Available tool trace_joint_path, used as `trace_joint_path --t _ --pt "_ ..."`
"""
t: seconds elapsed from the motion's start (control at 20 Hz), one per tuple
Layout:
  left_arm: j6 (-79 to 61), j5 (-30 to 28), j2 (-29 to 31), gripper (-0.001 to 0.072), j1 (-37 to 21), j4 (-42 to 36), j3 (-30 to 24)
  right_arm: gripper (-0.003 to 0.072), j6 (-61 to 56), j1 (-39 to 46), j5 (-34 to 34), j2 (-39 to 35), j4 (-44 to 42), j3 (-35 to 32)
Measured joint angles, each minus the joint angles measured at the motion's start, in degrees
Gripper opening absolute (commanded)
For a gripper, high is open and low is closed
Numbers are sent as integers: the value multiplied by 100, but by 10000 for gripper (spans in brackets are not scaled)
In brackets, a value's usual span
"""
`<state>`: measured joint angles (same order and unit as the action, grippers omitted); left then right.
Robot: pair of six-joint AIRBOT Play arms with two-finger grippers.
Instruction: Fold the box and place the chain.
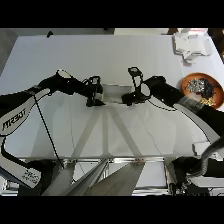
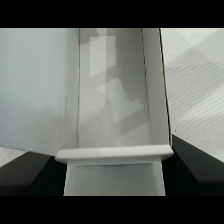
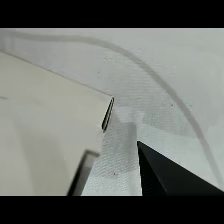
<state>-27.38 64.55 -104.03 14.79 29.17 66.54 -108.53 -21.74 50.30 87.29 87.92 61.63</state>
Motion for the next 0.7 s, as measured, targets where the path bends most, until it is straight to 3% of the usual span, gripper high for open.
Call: trace_joint_path --t 0.7 --pt "0 -2 0 187 -2 0 0 407 -946 -210 260 304 295 629"
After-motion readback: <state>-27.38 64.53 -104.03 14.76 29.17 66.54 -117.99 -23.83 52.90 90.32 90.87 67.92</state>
